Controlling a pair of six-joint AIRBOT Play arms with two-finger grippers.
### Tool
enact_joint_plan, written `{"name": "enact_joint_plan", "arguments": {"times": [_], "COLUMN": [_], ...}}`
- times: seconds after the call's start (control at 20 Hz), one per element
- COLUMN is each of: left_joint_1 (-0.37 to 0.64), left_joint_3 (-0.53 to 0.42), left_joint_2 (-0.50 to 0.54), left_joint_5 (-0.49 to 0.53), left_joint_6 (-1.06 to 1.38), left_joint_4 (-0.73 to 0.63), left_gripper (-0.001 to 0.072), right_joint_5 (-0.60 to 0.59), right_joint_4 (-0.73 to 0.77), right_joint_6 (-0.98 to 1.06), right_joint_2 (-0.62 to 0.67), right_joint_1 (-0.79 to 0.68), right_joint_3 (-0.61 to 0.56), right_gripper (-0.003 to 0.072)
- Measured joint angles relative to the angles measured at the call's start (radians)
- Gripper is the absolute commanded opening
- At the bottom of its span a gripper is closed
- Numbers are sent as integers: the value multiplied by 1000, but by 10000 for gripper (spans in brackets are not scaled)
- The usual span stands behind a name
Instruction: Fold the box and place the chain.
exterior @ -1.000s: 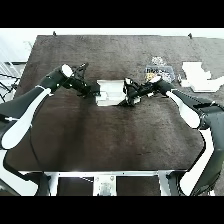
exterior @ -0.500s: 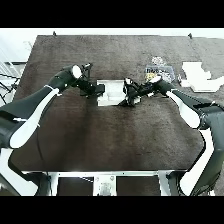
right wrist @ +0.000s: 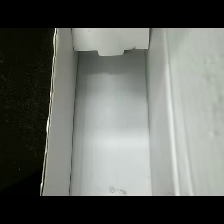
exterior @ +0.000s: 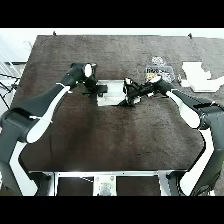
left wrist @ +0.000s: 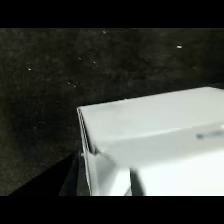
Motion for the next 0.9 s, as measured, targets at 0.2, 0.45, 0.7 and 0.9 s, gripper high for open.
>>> {"name": "enact_joint_plan", "arguments": {"times": [0.2, 0.45, 0.7, 0.9], "left_joint_1": [-29, -41, -48, -49], "left_joint_3": [95, 142, 152, 153], "left_joint_2": [-54, -86, -93, -94], "left_joint_5": [-73, -128, -153, -172], "left_joint_6": [-50, -104, -157, -215], "left_joint_4": [78, 130, 153, 165], "left_gripper": [279, 279, 279, 278], "right_joint_5": [0, 0, 1, 1], "right_joint_4": [0, 0, 0, 0], "right_joint_6": [0, 0, -1, -1], "right_joint_2": [0, 0, 0, 0], "right_joint_1": [0, 0, 0, 0], "right_joint_3": [0, 0, 0, 0], "right_gripper": [587, 587, 587, 587]}}
